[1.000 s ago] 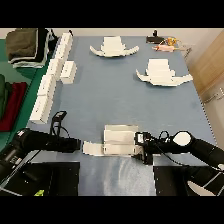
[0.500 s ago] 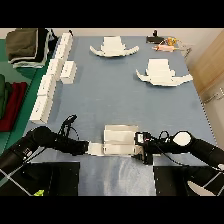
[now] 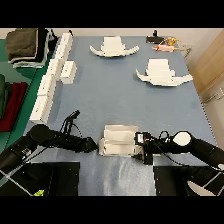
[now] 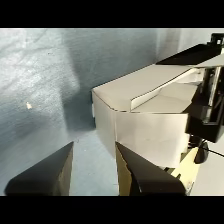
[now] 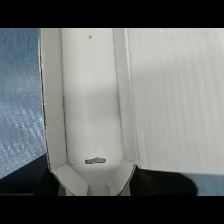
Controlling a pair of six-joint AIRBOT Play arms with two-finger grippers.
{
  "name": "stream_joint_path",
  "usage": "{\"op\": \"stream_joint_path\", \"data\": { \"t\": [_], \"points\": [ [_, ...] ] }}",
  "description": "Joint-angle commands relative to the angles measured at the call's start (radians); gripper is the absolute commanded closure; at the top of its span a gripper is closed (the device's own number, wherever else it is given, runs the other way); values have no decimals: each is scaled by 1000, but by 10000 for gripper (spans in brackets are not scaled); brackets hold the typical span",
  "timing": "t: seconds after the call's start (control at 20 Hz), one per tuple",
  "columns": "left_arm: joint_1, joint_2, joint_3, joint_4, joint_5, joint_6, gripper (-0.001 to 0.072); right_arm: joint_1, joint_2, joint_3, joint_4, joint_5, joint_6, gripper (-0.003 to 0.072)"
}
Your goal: Fold the box.
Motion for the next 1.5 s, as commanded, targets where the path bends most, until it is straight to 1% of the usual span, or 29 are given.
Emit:
{"op": "stream_joint_path", "data": {
  "t": [0.0, 0.1, 0.35, 0.5, 0.6, 0.7, 0.8, 0.85, 1.0, 1.1, 1.2, 1.25, 1.45],
  "points": [
    [1, 1, 3, -31, 2, 23, 305, 0, 1, 1, 0, 0, 0, 250],
    [1, 1, 3, -54, 8, 23, 305, 0, 1, 1, 0, 0, 0, 250],
    [1, -3, 3, -69, 95, 23, 305, 0, 1, 1, 0, 0, 0, 250],
    [0, -23, 6, -89, 60, 24, 305, 0, 1, 1, 0, 0, 0, 250],
    [-34, -26, 19, -83, 67, 21, 305, 0, 1, 1, 0, 0, 0, 250],
    [-101, -27, 31, -77, 126, -15, 305, 0, 1, 1, 0, 0, 0, 250],
    [-176, -36, 35, -22, 185, -102, 305, 0, 1, 1, 0, 0, 0, 250],
    [-208, -48, 38, 10, 200, -150, 305, 0, 1, 1, 0, 0, 0, 250],
    [-294, -99, 69, 55, 228, -232, 305, 0, 1, 1, 0, 0, 0, 250],
    [-339, -140, 108, 150, 238, -348, 305, 0, 1, 1, 0, 0, 0, 250],
    [-383, -184, 150, 280, 234, -485, 305, 0, 1, 1, 0, 0, 0, 249],
    [-403, -207, 171, 322, 233, -535, 305, 0, 1, 1, 0, 0, 0, 250],
    [-462, -318, 258, 430, 183, -680, 305, 0, 1, 1, 0, 0, 0, 250]
  ]
}}
